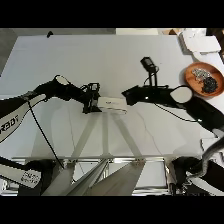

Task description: Fold the box and place the chain.

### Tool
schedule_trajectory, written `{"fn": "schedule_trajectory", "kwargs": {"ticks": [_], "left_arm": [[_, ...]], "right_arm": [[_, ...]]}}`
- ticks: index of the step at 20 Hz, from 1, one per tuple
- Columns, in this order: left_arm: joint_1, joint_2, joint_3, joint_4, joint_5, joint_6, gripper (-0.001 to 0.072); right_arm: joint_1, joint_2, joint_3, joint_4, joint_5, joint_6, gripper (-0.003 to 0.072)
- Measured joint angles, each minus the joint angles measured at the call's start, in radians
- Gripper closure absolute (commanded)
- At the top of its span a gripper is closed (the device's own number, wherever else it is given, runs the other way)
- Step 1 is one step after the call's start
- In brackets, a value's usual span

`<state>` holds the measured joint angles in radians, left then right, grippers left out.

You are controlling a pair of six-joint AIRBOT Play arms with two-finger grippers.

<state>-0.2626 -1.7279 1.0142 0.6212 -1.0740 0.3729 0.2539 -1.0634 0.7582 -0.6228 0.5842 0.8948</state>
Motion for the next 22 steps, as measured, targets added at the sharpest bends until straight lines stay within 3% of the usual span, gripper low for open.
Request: {"fn": "schedule_trajectory", "kwargs": {"ticks": [5, 10, 15, 20, 22], "left_arm": [[0.000, 0.000, 0.000, 0.000, 0.000, 0.000, 0.0484], [0.000, 0.000, 0.000, 0.000, 0.000, 0.000, 0.0484], [0.000, 0.000, 0.000, 0.000, 0.000, 0.000, 0.0485], [0.000, 0.000, 0.000, 0.000, 0.000, 0.001, 0.0516], [0.000, 0.000, 0.000, -0.001, 0.000, 0.000, 0.0698]], "right_arm": [[-0.128, 0.211, 0.003, -0.417, 0.196, 0.294, 0.0676], [-0.314, 0.275, 0.003, -0.831, 0.494, 0.550, 0.0676], [-0.467, 0.287, 0.003, -0.962, 0.593, 0.628, 0.0675], [-0.513, 0.290, 0.003, -0.997, 0.598, 0.647, 0.0675], [-0.518, 0.290, 0.003, -0.999, 0.572, 0.650, 0.0675]]}}
